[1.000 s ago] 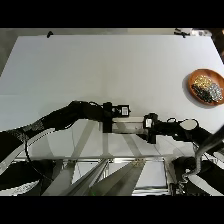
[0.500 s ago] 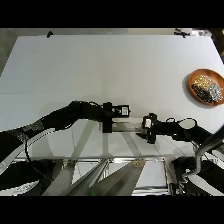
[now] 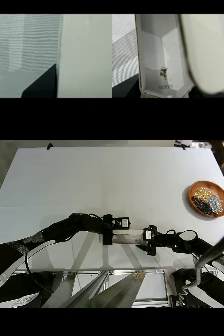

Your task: Fold the box and place the chain.

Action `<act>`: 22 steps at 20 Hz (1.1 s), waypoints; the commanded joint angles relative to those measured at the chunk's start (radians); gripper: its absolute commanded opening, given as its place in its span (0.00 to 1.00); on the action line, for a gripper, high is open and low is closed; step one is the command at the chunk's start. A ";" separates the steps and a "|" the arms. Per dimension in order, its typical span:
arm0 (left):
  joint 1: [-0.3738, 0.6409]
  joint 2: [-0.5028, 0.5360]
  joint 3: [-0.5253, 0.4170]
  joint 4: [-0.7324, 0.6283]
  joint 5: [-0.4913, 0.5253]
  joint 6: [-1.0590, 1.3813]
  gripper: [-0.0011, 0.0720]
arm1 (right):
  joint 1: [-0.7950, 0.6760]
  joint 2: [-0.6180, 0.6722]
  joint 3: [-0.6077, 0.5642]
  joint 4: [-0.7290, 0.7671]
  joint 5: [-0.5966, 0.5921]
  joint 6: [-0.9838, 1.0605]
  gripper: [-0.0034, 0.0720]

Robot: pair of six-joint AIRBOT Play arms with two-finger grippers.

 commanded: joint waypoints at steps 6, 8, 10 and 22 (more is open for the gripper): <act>0.000 0.000 0.001 0.000 0.004 0.000 0.03 | -0.004 0.000 0.001 0.080 0.002 -0.017 0.86; 0.000 0.000 0.001 0.000 0.004 0.000 0.03 | -0.004 -0.001 0.001 0.099 0.018 -0.032 0.89; 0.000 0.000 0.001 0.000 0.004 0.000 0.03 | -0.004 -0.008 0.001 0.103 0.020 -0.033 0.91; 0.000 0.000 0.001 0.000 0.004 0.000 0.03 | -0.004 -0.060 0.025 0.094 0.012 -0.050 0.55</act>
